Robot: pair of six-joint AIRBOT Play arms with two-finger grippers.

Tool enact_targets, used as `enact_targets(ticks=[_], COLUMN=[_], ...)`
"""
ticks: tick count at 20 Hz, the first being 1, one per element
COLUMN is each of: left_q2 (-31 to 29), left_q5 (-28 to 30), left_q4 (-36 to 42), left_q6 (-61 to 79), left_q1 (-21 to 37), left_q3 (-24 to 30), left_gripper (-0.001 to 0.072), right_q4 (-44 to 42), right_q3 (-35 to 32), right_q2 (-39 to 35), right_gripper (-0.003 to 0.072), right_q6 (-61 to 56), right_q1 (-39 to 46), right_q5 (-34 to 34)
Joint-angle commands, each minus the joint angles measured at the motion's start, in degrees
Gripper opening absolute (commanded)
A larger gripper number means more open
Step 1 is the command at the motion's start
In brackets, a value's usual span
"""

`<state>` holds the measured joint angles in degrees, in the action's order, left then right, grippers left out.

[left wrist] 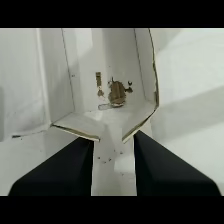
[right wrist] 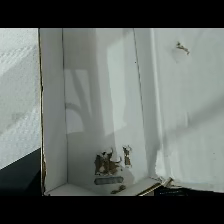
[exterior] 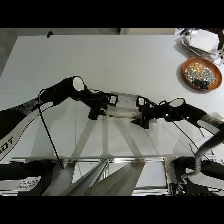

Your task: Fold the box and place the chain.

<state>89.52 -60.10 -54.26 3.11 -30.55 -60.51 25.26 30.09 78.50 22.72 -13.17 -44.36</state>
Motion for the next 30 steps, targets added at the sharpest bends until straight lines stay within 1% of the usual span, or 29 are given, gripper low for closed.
enact_targets(ticks=[1,2,3,4,5,11,13,14,15,16,20,21,22,23,24,27,28,30], left_q2=[0.1,0.1,0.1,0.1,0.1,1.7,2.0,1.9,1.9,1.9,1.6,1.0,0.2,-0.9,-2.2,-6.1,-7.7,-11.4], left_q5=[1.4,2.6,3.9,4.7,5.1,6.1,6.3,6.4,6.7,7.2,7.6,7.6,7.5,6.8,4.8,-3.3,-4.5,-4.2], left_q4=[2.6,3.4,3.8,4.7,5.3,6.4,7.2,7.4,7.3,7.3,6.8,6.8,6.8,6.6,5.7,0.3,-1.2,-2.6], left_q6=[0.4,0.3,0.3,0.3,0.3,0.3,0.2,-0.1,-1.1,-3.7,-9.6,-10.4,-11.5,-13.9,-17.2,-30.0,-34.3,-40.0], left_q1=[-0.3,-0.5,-0.7,-1.0,-1.3,-3.0,-3.4,-3.5,-3.5,-3.5,-3.4,-3.1,-2.8,-2.0,-1.0,2.8,4.4,7.7], left_q3=[0.0,0.0,0.0,0.0,0.0,0.0,0.0,0.0,0.0,0.0,0.0,0.0,0.0,0.0,0.0,0.5,1.4,4.4], left_gripper=[0.0253,0.0251,0.0223,0.0170,0.0151,0.0152,0.0159,0.0182,0.0270,0.0299,0.0290,0.0248,0.0180,0.0090,0.0009,0.0007,0.0007,0.0007], right_q4=[0.0,0.0,0.0,0.0,0.0,0.0,0.0,0.0,0.0,0.0,0.0,0.0,0.0,0.0,0.0,0.0,0.0,0.0], right_q3=[0.0,0.0,0.0,0.0,0.0,0.0,0.0,0.0,0.0,0.0,0.0,0.0,0.0,0.0,0.0,0.0,0.0,0.0], right_q2=[0.0,0.0,0.0,0.0,0.0,0.0,0.0,0.0,0.0,0.0,0.0,0.0,0.0,0.0,0.0,0.0,0.0,0.0], right_gripper=[0.0400,0.0400,0.0400,0.0400,0.0400,0.0400,0.0400,0.0400,0.0400,0.0400,0.0400,0.0400,0.0400,0.0400,0.0400,0.0400,0.0400,0.0400], right_q6=[0.0,0.0,0.0,0.0,0.0,0.0,0.0,0.0,0.0,0.0,0.0,0.0,0.0,0.0,0.0,0.0,0.0,0.0], right_q1=[0.0,0.0,0.0,0.0,0.0,0.0,0.0,0.0,0.0,0.0,0.0,0.0,0.0,0.0,0.0,0.0,0.0,0.0], right_q5=[0.0,0.0,0.0,0.0,0.0,0.0,0.0,0.0,0.0,0.0,0.0,0.0,0.0,0.0,0.0,0.0,0.0,0.0])
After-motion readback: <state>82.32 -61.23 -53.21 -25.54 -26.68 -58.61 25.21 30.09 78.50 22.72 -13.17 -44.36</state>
